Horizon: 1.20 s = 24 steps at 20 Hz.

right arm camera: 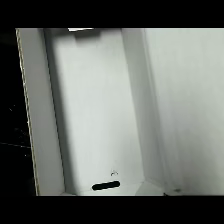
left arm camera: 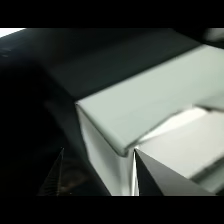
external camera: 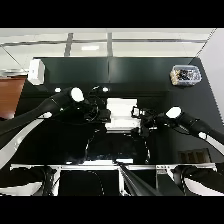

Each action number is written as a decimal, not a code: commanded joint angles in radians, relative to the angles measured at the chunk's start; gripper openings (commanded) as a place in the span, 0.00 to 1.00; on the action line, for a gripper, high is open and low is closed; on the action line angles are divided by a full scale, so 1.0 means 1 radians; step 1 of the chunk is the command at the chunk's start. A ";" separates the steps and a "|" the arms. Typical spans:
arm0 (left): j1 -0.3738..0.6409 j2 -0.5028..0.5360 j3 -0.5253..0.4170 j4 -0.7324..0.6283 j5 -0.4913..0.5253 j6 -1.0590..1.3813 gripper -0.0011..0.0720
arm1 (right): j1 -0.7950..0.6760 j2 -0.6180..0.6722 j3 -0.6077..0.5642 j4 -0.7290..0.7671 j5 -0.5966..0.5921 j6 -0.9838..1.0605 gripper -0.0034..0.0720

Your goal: Fold the box and place the chain.

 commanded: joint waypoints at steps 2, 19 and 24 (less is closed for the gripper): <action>-0.121 -0.001 0.079 0.352 0.015 -0.338 0.71 | 0.001 -0.001 0.001 0.000 -0.003 0.003 0.31; -0.253 -0.156 0.248 0.488 -0.185 -0.658 0.70 | 0.001 0.000 0.001 0.000 -0.003 0.003 0.30; -0.253 -0.156 0.248 0.492 -0.196 -0.658 0.43 | 0.001 0.000 0.001 0.000 -0.003 0.003 0.31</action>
